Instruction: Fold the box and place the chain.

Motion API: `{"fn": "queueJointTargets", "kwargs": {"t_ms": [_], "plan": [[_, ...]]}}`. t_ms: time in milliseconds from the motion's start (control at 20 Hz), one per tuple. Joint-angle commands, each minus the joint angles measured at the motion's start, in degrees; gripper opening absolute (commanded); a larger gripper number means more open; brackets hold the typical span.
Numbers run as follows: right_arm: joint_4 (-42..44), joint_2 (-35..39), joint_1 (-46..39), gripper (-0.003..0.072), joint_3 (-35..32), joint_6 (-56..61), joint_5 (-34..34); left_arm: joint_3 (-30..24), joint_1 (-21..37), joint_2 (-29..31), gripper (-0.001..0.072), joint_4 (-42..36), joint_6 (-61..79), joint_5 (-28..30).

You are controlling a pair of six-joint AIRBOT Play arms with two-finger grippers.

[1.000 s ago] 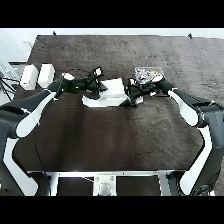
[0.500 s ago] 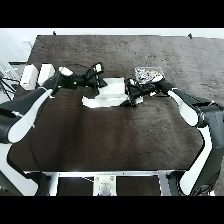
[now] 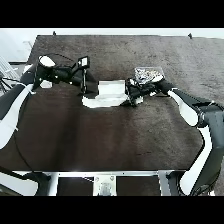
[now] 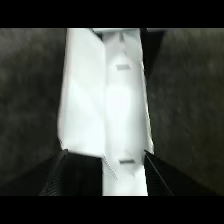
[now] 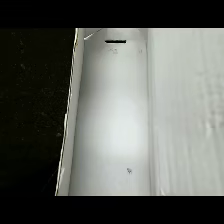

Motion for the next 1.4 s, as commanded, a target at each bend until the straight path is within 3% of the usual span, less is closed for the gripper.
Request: {"fn": "queueJointTargets", "kwargs": {"t_ms": [0,200,400,900,950,1000,1050,1350], "plan": [[0.1,0.0,0.0,0.0518,0.0,0.1,0.0,-2.2,0.0,0.1,0.0535,8.6,-5.9,-0.9],[0.1,0.0,0.0,0.0518,0.0,0.1,0.0,-6.3,-3.0,-1.5,0.0534,10.3,-5.8,7.3],[0.1,0.0,0.0,0.0518,0.0,0.1,0.0,-6.2,-4.5,-3.6,0.0534,8.5,-5.5,10.6],[0.1,0.0,0.0,0.0518,0.0,0.1,0.0,-6.3,-5.8,-5.2,0.0532,8.5,-5.3,13.0],[0.1,0.0,0.0,0.0518,0.0,0.1,0.0,-6.3,-5.8,-5.2,0.0522,8.5,-5.3,13.0],[0.1,0.0,0.0,0.0518,0.0,0.1,0.0,-6.3,-5.8,-5.2,0.0402,8.5,-5.3,12.9],[0.1,0.0,0.0,0.0518,0.0,0.1,0.0,-6.3,-5.8,-5.2,0.0363,8.5,-5.3,13.0],[0.1,0.0,0.0,0.0518,0.0,0.1,0.0,-6.3,-7.5,-5.4,0.0346,8.6,-5.2,14.9]]}}
